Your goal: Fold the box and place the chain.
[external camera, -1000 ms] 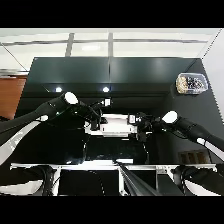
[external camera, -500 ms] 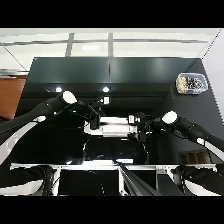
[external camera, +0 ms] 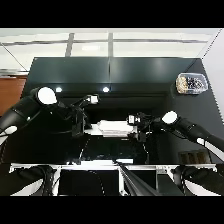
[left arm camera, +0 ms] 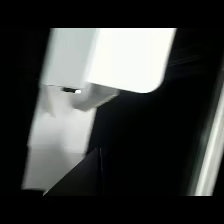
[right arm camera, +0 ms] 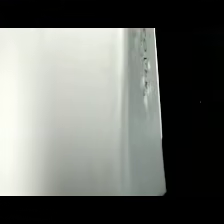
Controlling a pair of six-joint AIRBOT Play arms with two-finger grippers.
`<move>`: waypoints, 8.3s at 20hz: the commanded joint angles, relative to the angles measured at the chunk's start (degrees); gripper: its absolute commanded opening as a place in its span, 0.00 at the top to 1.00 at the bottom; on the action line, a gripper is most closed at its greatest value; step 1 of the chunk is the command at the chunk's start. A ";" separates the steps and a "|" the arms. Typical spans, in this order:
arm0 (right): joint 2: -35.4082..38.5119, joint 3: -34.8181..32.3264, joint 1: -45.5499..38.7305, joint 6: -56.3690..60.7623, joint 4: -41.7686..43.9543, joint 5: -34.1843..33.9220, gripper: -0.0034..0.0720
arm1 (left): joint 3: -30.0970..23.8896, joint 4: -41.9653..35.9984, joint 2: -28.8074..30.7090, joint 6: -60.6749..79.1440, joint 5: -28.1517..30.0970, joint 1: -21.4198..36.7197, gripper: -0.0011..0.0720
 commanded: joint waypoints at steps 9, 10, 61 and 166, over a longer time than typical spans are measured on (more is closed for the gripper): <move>0.04 -0.02 0.02 0.02 0.02 0.00 0.54 | -8.33 -27.41 -0.44 -3.78 38.36 -3.30 0.95; 0.04 -0.02 0.02 0.02 0.02 0.00 0.54 | -8.33 -27.34 -0.61 -2.43 40.89 -3.41 0.95; 0.04 -0.02 0.02 0.04 0.04 -0.02 0.54 | -15.21 -17.29 -1.20 27.63 29.55 -3.13 0.63; 0.04 -0.02 0.02 0.07 0.04 -0.20 0.54 | 9.94 30.53 -15.69 -89.42 11.96 -20.24 0.29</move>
